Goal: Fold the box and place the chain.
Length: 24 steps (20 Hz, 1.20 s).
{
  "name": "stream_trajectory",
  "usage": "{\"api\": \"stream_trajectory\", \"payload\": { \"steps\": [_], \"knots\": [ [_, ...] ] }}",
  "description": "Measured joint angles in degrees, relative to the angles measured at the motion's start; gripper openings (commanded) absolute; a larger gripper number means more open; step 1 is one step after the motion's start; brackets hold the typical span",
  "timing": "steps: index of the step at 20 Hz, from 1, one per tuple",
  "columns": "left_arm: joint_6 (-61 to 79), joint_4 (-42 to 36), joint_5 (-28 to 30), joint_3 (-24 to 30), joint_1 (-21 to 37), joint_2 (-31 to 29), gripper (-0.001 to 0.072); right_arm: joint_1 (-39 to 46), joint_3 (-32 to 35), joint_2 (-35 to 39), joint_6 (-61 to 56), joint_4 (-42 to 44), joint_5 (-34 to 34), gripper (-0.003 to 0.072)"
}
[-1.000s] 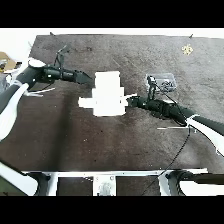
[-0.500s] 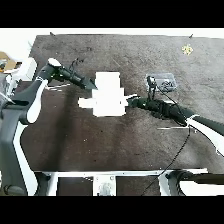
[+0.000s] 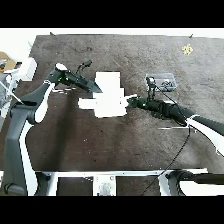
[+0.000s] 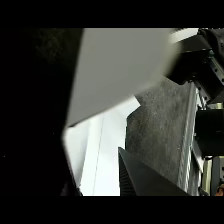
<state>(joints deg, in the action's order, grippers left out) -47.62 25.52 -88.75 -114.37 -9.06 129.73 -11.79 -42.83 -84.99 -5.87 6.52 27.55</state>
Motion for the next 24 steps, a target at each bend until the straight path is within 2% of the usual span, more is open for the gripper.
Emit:
{"api": "stream_trajectory", "payload": {
  "steps": [1, 3, 4, 5, 6, 10, 14, 22, 23, 24],
  "knots": [
    [0.00, 0.33, -0.24, 0.00, 0.00, 0.07, 0.0015, 0.00, 0.00, 0.00, 0.02, -0.20, -0.07, 0.0005],
    [0.17, 0.61, -0.59, -0.07, -0.02, 0.11, 0.0011, -0.02, 0.00, 0.00, 0.11, -0.44, -0.28, 0.0006],
    [0.24, 0.79, -0.63, -0.07, -0.04, 0.13, 0.0010, -0.02, 0.00, 0.00, 0.13, -0.59, -0.46, 0.0095],
    [0.72, 1.09, -0.63, -0.07, -0.04, 0.17, 0.0010, -0.02, 0.00, 0.00, 0.13, -0.63, -0.79, 0.0440],
    [1.42, 1.51, -0.63, -0.07, -0.09, 0.17, 0.0010, 0.02, 0.07, 0.00, 0.17, -1.09, -1.07, 0.0639],
    [10.32, 1.11, -0.66, -0.35, -0.13, -0.48, 0.0008, 2.47, -0.04, 2.03, 0.31, -2.10, -0.63, 0.0625],
    [27.39, 1.05, 1.51, -1.03, -0.13, -2.01, 0.0008, 7.26, -0.04, 4.20, 0.46, -5.46, 2.64, 0.0625],
    [54.58, 1.33, 6.56, 0.35, -0.13, -2.78, 0.0005, 10.32, -0.04, 4.94, 10.05, -8.20, 6.78, 0.0624],
    [56.85, 1.31, 7.74, 0.90, -0.13, -2.78, 0.0004, 10.40, -0.04, 4.94, 11.39, -8.31, 6.91, 0.0565],
    [58.58, 1.29, 9.05, 1.68, -0.13, -2.78, 0.0005, 10.45, -0.07, 4.94, 12.74, -8.28, 6.93, 0.0469]
  ]
}}
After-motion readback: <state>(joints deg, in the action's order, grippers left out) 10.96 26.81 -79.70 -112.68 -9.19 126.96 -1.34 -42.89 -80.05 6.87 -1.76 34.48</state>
